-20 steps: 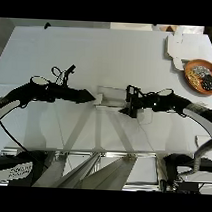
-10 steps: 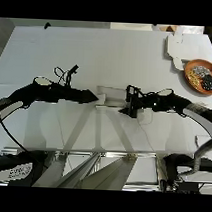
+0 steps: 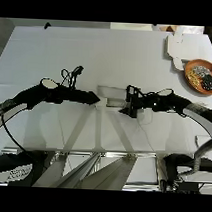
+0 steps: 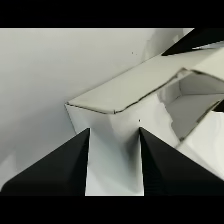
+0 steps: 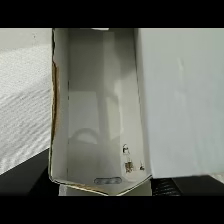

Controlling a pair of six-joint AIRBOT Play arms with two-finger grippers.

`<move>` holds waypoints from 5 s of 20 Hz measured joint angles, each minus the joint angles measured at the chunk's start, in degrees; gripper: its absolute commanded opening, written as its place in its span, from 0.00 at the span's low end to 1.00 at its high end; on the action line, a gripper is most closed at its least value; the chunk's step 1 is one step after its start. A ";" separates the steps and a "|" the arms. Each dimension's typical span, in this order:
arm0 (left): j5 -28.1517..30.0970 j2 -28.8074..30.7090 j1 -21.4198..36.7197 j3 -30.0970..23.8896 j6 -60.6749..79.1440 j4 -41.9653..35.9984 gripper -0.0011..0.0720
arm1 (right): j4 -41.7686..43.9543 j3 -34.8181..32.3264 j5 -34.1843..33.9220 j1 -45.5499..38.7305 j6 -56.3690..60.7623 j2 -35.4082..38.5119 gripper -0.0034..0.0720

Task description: Fold the box and place the chain.

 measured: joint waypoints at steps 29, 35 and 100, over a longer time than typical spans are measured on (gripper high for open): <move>-8.70 2.38 -4.44 13.97 -35.41 32.39 0.81 | -0.02 0.00 0.07 0.02 0.00 0.00 0.52; -11.13 -1.51 -7.41 18.05 -41.24 36.39 0.81 | 0.00 0.00 0.07 0.02 0.00 0.00 0.52; -23.85 -3.67 -20.04 30.71 -67.30 51.54 0.73 | -0.04 0.02 0.07 0.00 0.04 0.00 0.52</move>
